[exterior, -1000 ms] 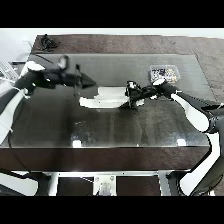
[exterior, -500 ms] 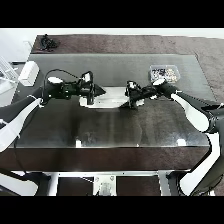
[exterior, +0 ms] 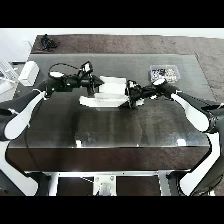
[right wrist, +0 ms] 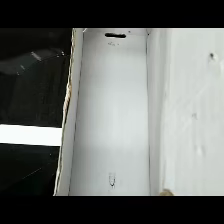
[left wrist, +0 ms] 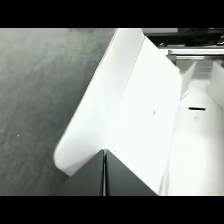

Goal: Fold the box and place the chain.

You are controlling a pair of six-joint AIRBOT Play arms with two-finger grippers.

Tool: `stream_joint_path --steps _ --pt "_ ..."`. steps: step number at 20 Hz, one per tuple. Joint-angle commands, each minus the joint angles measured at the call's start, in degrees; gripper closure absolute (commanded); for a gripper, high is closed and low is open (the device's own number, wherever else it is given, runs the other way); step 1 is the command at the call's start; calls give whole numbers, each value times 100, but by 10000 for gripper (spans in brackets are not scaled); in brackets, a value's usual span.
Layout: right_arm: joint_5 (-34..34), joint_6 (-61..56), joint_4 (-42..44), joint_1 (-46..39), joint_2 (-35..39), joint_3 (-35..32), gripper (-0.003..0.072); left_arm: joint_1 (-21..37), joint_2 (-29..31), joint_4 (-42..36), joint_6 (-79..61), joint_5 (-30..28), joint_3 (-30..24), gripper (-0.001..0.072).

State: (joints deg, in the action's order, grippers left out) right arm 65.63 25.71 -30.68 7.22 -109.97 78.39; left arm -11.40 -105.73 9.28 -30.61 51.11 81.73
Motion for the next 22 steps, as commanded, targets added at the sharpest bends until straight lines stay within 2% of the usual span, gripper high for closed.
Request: stream_joint_path --steps 1,11,13,22 --pt "46 4 -39 7 0 -2 116 24 -345 -28 275 -13 398 692" --pt "46 4 -39 7 0 -2 116 22 -610 205 638 48 398 692" --pt "46 4 -39 7 0 -2 116 22 -619 439 673 48 398 692" --pt "46 4 -39 7 0 -2 116 -46 -599 507 767 -4 428 692"
